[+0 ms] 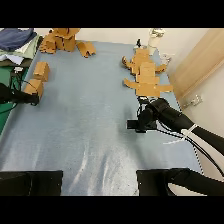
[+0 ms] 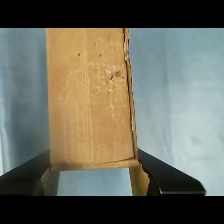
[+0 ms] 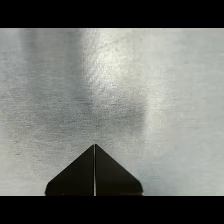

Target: Fold the box.

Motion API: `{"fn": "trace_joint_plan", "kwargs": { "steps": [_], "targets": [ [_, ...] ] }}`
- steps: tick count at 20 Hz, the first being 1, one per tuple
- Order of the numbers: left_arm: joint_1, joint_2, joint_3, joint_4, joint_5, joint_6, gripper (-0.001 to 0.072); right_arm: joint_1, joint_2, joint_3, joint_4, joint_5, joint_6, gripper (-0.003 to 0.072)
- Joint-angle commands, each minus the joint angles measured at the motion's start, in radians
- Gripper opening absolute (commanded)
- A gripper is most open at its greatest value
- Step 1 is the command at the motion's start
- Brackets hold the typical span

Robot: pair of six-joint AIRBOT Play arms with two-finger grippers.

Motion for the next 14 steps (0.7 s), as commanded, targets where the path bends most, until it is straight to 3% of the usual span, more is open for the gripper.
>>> {"fn": "trace_joint_plan", "kwargs": {
  "steps": [1, 8, 14],
  "targets": [
    [0.015, -0.160, 0.140, -0.032, 0.039, -0.013, 0.0470, 0.000, 0.000, 0.001, 0.000, 0.027, 0.001, 0.0002],
    [0.015, -0.428, 0.467, -0.122, 0.051, -0.012, 0.0470, 0.000, 0.000, 0.000, 0.000, 0.095, 0.003, 0.0002],
    [0.008, -0.539, 0.599, -0.126, 0.043, -0.012, 0.0471, 0.000, 0.000, 0.000, 0.000, 0.137, 0.004, 0.0002]
  ]
}}
